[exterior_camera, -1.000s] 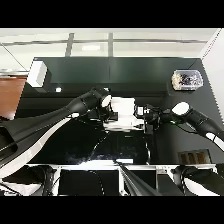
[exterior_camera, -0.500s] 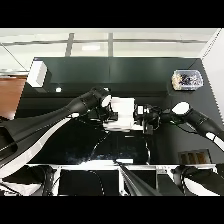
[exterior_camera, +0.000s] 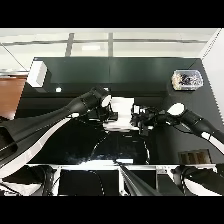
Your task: Fold the box and place the chain.
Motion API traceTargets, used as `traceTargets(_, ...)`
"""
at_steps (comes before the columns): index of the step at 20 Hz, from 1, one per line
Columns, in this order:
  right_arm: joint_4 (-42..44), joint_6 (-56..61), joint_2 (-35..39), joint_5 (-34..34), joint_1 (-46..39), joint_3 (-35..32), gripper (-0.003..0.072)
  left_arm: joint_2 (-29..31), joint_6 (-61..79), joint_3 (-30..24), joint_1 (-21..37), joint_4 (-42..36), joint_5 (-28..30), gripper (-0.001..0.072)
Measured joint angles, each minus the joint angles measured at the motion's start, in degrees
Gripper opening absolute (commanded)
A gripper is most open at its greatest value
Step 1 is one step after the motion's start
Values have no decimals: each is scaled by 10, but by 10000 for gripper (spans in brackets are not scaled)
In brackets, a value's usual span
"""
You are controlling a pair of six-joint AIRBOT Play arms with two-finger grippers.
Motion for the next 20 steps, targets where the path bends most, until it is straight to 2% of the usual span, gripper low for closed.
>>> traceTargets(4, 19, 8, -8, -15, 7, 0, 145, 0, -1, 0, 0, 0, 2, 28)
traceTargets(5, 21, 8, -8, -17, 7, 0, 353, 0, -1, 0, 0, 0, 2, 28)
traceTargets(6, 25, 10, -9, -21, 8, 0, 424, 0, -1, 0, 0, 0, 2, 28)
traceTargets(7, 32, 11, -9, -28, 8, 0, 358, 0, -2, 0, 0, 0, 2, 28)
traceTargets(8, 38, 12, -10, -34, 8, 0, 178, 0, -2, 0, 0, 1, 3, 28)
traceTargets(9, 50, 14, -10, -42, 9, 0, 374, 0, -2, 0, 0, 1, 2, 27)
traceTargets(10, 58, 16, -10, -44, 9, 0, 496, 0, -2, 0, 0, 1, 3, 28)
traceTargets(12, 65, 18, -10, -48, 9, 0, 92, 0, -2, 0, 0, 1, 5, 28)
traceTargets(14, 71, 30, -10, -53, 9, 0, 65, 0, -2, 0, 0, 1, 5, 27)
traceTargets(15, 71, 37, -10, -52, 9, 0, 13, 0, -2, 0, 0, 1, 5, 28)
traceTargets(20, 13, 139, 6, -39, -5, 4, 13, 0, -2, 0, 0, 0, 5, 28)
